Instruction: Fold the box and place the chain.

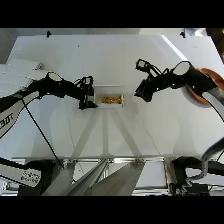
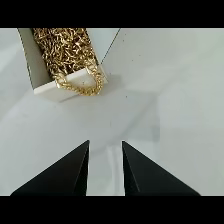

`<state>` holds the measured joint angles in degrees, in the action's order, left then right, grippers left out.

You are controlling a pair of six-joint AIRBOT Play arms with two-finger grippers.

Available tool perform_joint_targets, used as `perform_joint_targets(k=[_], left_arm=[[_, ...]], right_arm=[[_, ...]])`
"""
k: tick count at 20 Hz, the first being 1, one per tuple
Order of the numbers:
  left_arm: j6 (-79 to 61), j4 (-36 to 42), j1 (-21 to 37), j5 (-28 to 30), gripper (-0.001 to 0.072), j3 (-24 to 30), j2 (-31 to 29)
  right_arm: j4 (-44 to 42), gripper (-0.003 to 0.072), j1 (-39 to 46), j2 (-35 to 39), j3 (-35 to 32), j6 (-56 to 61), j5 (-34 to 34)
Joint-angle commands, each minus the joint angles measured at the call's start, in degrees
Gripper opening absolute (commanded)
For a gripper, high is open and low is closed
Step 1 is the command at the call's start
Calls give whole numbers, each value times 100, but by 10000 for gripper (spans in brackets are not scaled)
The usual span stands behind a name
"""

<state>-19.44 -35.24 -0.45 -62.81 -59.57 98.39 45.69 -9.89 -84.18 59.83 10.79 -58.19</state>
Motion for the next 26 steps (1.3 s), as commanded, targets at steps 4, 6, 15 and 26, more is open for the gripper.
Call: perform_joint_targets(k=[4,6,15,26], left_arm=[[-2,0,0,2,174,0,0],[-2,0,0,2,174,0,0],[-2,0,0,2,174,0,0],[-2,0,0,0,174,0,0]], right_arm=[[-1410,300,39,-863,-101,-2203,79],[-1480,300,4,-960,-101,-2524,81],[-1965,299,-170,-1008,-101,-3237,149],[-1801,9,-337,-1069,-101,-2938,361]])
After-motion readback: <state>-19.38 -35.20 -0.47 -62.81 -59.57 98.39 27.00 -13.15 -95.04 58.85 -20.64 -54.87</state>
